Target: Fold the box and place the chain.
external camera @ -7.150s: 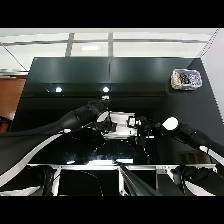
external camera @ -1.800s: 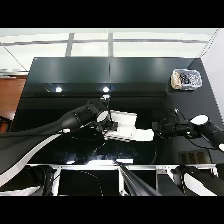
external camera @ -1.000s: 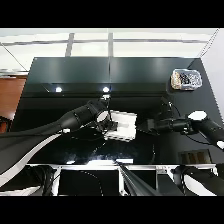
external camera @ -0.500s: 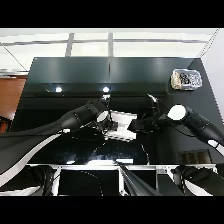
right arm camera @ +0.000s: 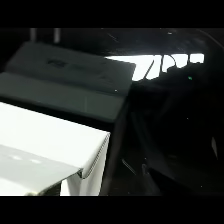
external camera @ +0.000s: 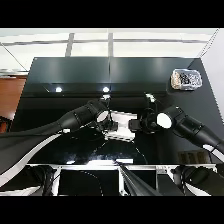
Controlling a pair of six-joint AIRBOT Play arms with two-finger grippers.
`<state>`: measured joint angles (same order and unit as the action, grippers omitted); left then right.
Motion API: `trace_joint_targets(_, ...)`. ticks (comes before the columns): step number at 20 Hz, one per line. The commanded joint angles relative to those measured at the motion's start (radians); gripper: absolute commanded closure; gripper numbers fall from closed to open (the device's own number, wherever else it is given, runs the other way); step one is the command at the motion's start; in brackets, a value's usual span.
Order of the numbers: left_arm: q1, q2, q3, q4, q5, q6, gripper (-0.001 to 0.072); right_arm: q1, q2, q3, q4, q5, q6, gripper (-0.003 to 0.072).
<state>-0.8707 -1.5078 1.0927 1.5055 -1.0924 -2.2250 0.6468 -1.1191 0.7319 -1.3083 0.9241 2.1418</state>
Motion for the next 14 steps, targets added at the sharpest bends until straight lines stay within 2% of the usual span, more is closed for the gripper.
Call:
trace_joint_targets(1,0.001,0.000,0.000,0.001,-0.002,-0.001,0.0680,0.040,-0.019,0.005,-0.058,0.005,0.124,0.0238)
trace_joint_targets(3,0.001,0.000,0.000,0.001,-0.005,-0.001,0.0680,0.050,-0.051,0.021,-0.059,0.014,0.183,0.0245)
trace_joint_targets(4,0.001,0.000,0.000,0.001,-0.007,-0.001,0.0680,0.051,-0.068,0.035,-0.059,0.023,0.209,0.0276)
trace_joint_targets(5,0.001,0.000,0.000,0.001,-0.010,-0.001,0.0680,0.052,-0.083,0.054,-0.061,0.036,0.234,0.0343)
trace_joint_targets(11,0.001,0.000,0.000,0.001,-0.011,-0.001,0.0680,0.114,-0.159,0.142,-0.132,0.162,0.379,0.0344)
trace_joint_targets(14,0.001,0.000,0.000,0.001,-0.010,-0.001,0.0680,0.126,-0.174,0.142,-0.132,0.164,0.423,0.0344)
